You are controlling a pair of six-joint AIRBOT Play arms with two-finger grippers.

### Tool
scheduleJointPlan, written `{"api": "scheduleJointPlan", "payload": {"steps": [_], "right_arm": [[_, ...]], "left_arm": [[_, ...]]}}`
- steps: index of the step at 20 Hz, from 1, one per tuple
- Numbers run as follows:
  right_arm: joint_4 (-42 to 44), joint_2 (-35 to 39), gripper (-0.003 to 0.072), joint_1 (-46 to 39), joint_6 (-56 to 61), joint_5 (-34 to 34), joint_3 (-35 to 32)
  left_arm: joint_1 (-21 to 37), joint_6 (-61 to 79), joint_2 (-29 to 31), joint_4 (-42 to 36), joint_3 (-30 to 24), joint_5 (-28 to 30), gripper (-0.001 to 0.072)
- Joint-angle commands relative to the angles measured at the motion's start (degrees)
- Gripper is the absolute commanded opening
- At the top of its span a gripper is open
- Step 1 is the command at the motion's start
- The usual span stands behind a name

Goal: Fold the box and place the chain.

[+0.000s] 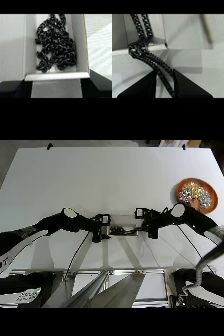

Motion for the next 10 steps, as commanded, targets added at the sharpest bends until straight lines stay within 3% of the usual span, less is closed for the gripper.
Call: {"api": "scheduleJointPlan", "payload": {"steps": [1, 3, 4, 8, 10], "right_arm": [[0.7, -1.8, 0.0221, 0.5, -1.1, -1.8, -0.1], [1.4, -1.8, 0.0213, 0.5, -1.1, -2.2, -0.1], [2.7, -1.8, 0.0162, 0.5, -1.1, -2.3, -0.1], [5.3, -1.8, 0.0153, 0.5, -1.1, -2.8, -0.1], [4.0, -1.7, 0.002, 0.5, -1.1, -2.1, -0.1]], "left_arm": [[0.0, 0.0, 0.0, 0.0, 0.0, 0.0, 0.0153], [0.0, 0.0, 0.0, 0.0, 0.0, 0.0, 0.0153], [0.0, 0.0, 0.0, 0.0, 0.0, 0.0, 0.0153], [0.0, 0.0, 0.0, 0.0, 0.0, 0.0, 0.0153], [0.0, 0.0, 0.0, 0.0, 0.0, 0.0, 0.0153]]}}
